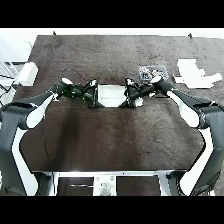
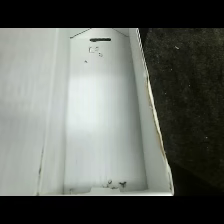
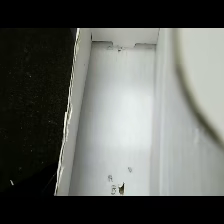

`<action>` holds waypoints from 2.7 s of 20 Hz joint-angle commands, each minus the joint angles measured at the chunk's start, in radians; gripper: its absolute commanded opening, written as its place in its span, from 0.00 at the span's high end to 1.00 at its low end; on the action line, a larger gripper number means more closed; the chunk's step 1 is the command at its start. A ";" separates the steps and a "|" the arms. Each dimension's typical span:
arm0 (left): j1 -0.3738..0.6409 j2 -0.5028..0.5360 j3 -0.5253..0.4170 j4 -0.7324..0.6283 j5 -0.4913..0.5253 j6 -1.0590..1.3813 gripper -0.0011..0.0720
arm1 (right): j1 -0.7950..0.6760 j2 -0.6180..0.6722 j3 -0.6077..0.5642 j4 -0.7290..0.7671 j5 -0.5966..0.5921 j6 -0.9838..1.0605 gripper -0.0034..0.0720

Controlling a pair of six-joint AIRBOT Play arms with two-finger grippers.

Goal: Fold the box and place the chain.

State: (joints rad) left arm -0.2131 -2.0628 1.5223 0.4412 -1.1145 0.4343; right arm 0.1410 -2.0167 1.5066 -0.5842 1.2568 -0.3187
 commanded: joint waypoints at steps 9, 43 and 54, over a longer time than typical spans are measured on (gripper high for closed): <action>0.001 0.000 0.000 -0.005 0.007 0.001 0.24 | 0.000 0.000 0.000 0.000 0.001 0.000 0.28; 0.001 -0.001 0.000 -0.005 0.007 0.001 0.24 | -0.084 0.199 -0.006 0.024 0.251 0.233 0.94; 0.001 -0.001 0.000 -0.005 0.007 0.001 0.24 | -0.018 0.195 -0.014 0.035 -0.248 0.452 0.94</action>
State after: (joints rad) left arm -0.2127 -2.0632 1.5223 0.4358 -1.1076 0.4351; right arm 0.1215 -1.8194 1.4929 -0.5522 1.1549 0.0689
